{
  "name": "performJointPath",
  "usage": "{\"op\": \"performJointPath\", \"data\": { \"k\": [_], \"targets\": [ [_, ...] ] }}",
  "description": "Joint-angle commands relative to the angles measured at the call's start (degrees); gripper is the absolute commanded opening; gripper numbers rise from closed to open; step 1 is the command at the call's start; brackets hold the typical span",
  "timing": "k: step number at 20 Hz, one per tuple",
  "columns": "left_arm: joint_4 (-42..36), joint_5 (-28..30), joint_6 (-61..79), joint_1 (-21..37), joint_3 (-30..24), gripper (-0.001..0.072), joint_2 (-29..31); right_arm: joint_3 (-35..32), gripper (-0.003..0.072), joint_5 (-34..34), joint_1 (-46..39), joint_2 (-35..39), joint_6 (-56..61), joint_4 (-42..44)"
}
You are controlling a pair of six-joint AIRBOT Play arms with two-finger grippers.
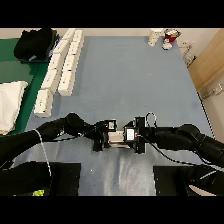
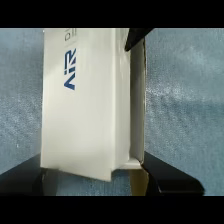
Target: Fold the box.
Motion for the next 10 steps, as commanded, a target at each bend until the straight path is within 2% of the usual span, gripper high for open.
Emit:
{"op": "performJointPath", "data": {
  "k": [1, 4, 5, 6, 8, 10],
  "targets": [
    [0.04, 0.0, 0.02, 0.04, 0.02, 0.0422, 0.0, 0.13, 0.0404, -0.83, -0.02, -0.02, 1.68, -0.57],
    [0.07, 0.02, 0.02, 0.04, 0.02, 0.0422, 0.0, 0.13, 0.0391, -2.93, 0.0, -1.16, 2.82, -0.09],
    [0.04, 0.0, 0.02, 0.04, 0.02, 0.0422, 0.0, 0.13, 0.0343, -3.41, 0.0, -1.68, 2.82, 0.68],
    [0.07, 0.0, 0.04, 0.04, 0.02, 0.0422, 0.0, 0.13, 0.034, -3.78, 0.0, -2.16, 2.78, 1.55],
    [0.04, 0.0, 0.02, 0.04, 0.02, 0.0422, 0.0, 0.13, 0.0262, -4.55, 0.02, -2.8, 2.8, 2.38],
    [0.04, 0.0, 0.02, 0.04, 0.02, 0.0422, 0.0, 0.13, 0.0262, -5.03, 0.02, -2.8, 2.8, 2.71]
  ]
}}
